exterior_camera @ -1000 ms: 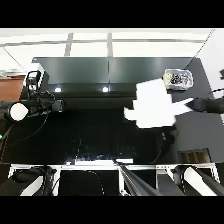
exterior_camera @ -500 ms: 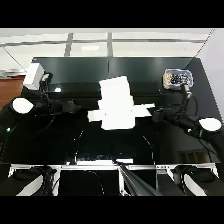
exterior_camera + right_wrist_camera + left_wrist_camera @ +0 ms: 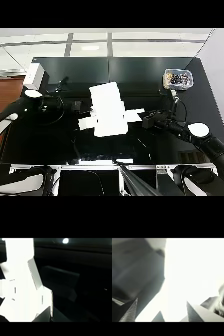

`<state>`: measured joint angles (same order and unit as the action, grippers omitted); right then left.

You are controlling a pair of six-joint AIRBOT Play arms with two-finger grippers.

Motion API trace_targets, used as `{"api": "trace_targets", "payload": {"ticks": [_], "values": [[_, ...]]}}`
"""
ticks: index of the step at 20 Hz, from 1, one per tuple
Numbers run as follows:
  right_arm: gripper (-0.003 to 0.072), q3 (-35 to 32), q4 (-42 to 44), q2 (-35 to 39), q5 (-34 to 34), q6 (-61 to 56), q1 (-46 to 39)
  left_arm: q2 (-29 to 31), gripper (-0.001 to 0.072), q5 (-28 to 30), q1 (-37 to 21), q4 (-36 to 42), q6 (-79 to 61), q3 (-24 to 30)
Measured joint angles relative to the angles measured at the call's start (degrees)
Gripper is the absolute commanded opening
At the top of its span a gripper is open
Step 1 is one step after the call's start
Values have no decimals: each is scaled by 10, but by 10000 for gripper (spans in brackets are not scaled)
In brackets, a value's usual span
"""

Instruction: Fold the box and place the chain.

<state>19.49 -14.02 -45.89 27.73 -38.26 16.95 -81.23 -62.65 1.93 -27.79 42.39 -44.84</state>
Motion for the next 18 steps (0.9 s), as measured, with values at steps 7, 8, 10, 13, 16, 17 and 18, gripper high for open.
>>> {"api": "trace_targets", "payload": {"ticks": [7, 8, 10, 13, 16, 17, 18], "values": [[12, 0, -1, 0, 15, -12, 5, -122, 667, -110, 14, 55, -152, -95], [12, 0, -1, 0, 16, -14, 5, -139, 592, -134, 18, 56, -162, -111], [12, 0, -5, 0, 18, -17, 5, -166, 527, -174, 27, 38, -170, -141], [12, 0, -27, 0, 21, -37, 5, -188, 289, -208, 47, -34, -169, -175], [12, 0, -57, 0, 22, -63, 5, -196, 100, -219, 62, -68, -177, -189], [13, 0, -66, 0, 22, -70, 5, -198, 31, -220, 65, -71, -182, -192], [56, 0, -72, 0, 22, -75, 5, -198, 30, -223, 66, -70, -188, -194]]}}
